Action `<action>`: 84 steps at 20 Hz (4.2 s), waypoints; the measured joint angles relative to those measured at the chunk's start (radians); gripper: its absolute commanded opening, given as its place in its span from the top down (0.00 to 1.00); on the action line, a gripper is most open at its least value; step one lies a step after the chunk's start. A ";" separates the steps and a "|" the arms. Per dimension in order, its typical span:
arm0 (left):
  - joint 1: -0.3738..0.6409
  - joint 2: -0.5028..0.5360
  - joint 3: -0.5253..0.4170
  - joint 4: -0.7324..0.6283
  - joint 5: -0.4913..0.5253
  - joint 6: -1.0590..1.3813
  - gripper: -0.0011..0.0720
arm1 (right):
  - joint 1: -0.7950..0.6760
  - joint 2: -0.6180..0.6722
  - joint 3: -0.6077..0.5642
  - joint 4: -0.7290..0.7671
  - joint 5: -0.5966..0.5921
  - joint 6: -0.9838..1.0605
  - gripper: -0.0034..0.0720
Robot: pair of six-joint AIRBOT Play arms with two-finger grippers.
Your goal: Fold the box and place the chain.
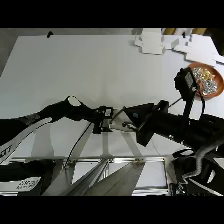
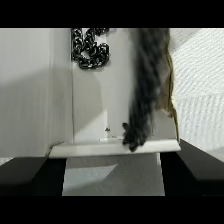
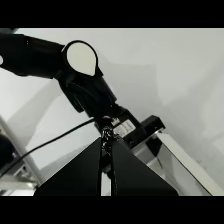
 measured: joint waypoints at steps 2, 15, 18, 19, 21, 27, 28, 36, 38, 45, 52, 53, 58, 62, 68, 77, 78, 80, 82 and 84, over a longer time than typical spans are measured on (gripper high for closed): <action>0.000 0.000 0.000 0.000 0.000 0.000 0.83 | 0.000 -0.023 0.000 -0.006 -0.004 -0.008 0.93; 0.000 0.000 0.000 0.000 0.000 0.000 0.83 | 0.000 -0.259 0.000 -0.061 0.143 0.038 0.93; 0.000 0.000 0.000 0.000 0.000 0.000 0.83 | 0.000 -0.332 0.000 -0.119 0.190 0.130 0.93; 0.000 0.000 0.000 0.000 0.000 0.000 0.83 | 0.000 -0.356 0.001 -0.135 0.200 0.153 0.93; 0.000 0.000 0.000 0.000 0.000 0.000 0.83 | 0.000 -0.401 0.001 -0.155 0.219 0.185 0.93; 0.000 0.000 0.000 0.000 0.000 0.000 0.83 | 0.000 -0.450 0.029 -0.175 0.314 0.222 0.59; 0.000 0.000 0.000 0.000 0.000 0.000 0.83 | 0.000 -0.452 0.050 -0.177 0.350 0.222 0.59; 0.000 0.000 0.000 0.000 0.000 0.000 0.83 | -0.182 -0.449 0.255 -0.190 0.566 0.118 0.59; 0.000 0.000 0.000 0.000 0.000 0.000 0.83 | -0.285 -0.447 0.268 -0.192 0.592 0.093 0.62; 0.000 0.000 0.000 0.000 0.000 0.000 0.83 | -0.489 -0.447 0.134 -0.192 0.586 0.066 0.62; 0.000 0.000 0.000 0.000 0.000 0.000 0.83 | -0.513 -0.447 -0.034 -0.188 0.472 0.090 0.62; 0.000 0.000 0.000 0.000 0.000 0.000 0.83 | -0.514 -0.447 -0.047 -0.188 0.458 0.098 0.62; 0.000 0.000 0.000 0.000 0.000 0.000 0.83 | -0.515 -0.451 -0.073 -0.188 0.408 0.123 0.62; 0.000 0.000 0.000 0.000 0.000 0.000 0.83 | -0.516 -0.499 -0.078 -0.211 0.380 0.157 0.58; 0.000 0.000 0.000 0.000 0.000 0.000 0.83 | -0.516 -0.594 -0.079 -0.223 0.345 0.173 0.56; 0.000 0.000 0.000 0.000 0.000 0.000 0.83 | -0.516 -0.634 -0.079 -0.229 0.309 0.176 0.57; 0.000 0.000 0.000 0.000 0.000 0.000 0.83 | -0.516 -0.634 -0.079 -0.230 0.309 0.176 0.58; 0.000 0.000 0.000 0.000 0.000 0.000 0.83 | -0.516 -0.636 -0.079 -0.231 0.309 0.176 0.63; 0.000 0.000 0.000 0.000 0.000 0.000 0.83 | -0.516 -0.636 -0.081 -0.232 0.311 0.181 0.72; 0.000 0.000 0.000 0.000 0.000 0.000 0.83 | -0.516 -0.636 -0.083 -0.232 0.313 0.192 0.76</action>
